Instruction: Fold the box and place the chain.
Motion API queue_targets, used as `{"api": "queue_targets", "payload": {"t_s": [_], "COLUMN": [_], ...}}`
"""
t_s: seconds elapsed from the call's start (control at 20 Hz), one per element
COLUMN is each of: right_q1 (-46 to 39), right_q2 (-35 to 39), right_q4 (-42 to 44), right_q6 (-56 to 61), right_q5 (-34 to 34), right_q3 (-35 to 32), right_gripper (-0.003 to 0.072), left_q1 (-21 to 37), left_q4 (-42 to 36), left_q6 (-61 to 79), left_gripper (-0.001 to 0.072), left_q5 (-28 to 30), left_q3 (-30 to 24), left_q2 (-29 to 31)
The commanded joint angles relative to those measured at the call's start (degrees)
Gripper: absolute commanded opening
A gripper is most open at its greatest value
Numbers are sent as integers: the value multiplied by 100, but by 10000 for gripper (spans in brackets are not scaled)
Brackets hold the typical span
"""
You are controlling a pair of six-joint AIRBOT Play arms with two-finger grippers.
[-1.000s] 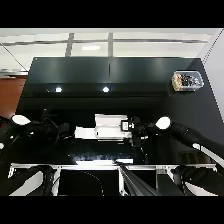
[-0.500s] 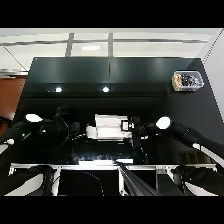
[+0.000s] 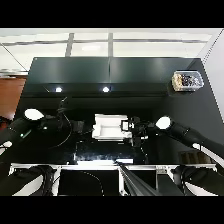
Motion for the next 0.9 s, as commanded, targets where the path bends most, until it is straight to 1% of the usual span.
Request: {"api": "queue_targets", "payload": {"t_s": [0.0,0.15,0.4,0.55,0.7,0.85], "right_q1": [0,0,0,0,0,0], "right_q2": [2,2,2,2,2,2], "right_q4": [2,4,2,2,2,-17], "right_q6": [2,2,2,2,2,0], "right_q5": [0,0,0,0,-2,-28], "right_q3": [0,0,0,0,0,0], "right_gripper": [477,477,477,477,477,477], "left_q1": [-654,-1161,-1812,-2173,-2492,-2885], "left_q4": [-7,238,1550,2629,3554,4350], "left_q6": [-289,-699,-2070,-3244,-4317,-5335], "left_gripper": [701,697,695,694,694,693], "left_q5": [592,1141,1519,1801,1707,1379], "left_q3": [39,44,256,494,739,994], "left_q2": [37,37,37,35,11,-96]}}
